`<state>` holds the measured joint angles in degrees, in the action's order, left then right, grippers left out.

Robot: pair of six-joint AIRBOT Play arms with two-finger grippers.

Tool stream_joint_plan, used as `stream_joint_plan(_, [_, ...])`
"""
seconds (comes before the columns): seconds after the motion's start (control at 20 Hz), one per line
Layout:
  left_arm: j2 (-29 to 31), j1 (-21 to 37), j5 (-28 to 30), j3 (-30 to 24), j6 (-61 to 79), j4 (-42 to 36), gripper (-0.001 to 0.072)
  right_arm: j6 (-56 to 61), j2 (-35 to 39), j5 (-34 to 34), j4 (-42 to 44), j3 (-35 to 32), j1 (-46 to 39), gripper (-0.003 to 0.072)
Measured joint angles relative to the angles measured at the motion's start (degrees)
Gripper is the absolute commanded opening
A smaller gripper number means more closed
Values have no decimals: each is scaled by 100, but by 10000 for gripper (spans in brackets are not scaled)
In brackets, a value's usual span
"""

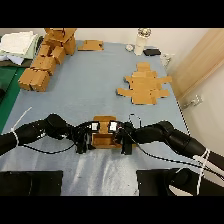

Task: Fold the box.

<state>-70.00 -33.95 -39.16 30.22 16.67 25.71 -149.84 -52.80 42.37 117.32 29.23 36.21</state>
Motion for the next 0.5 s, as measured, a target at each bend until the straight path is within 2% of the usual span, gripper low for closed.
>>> stream_joint_plan(0.1, [0, 0, 0, 0, 2, 2, 447, -116, -101, -31, 188, 0, -2, 173])
stream_joint_plan(0.15, [0, 0, 0, 0, 2, 2, 447, -181, -144, -39, 282, 0, -2, 265])
stream_joint_plan(0.2, [0, 0, 0, 0, 4, 2, 447, -240, -188, -66, 367, 0, -2, 413])
stream_joint_plan(0.25, [0, 0, -2, 0, 7, 7, 447, -286, -225, -107, 431, 0, -2, 506])
stream_joint_plan(0.3, [0, 0, -2, 0, 7, 7, 447, -323, -267, -146, 485, 2, -11, 530])
stream_joint_plan(0.5, [0, 0, -2, 0, 2, 2, 447, -393, -422, -234, 603, 2, -11, 530])
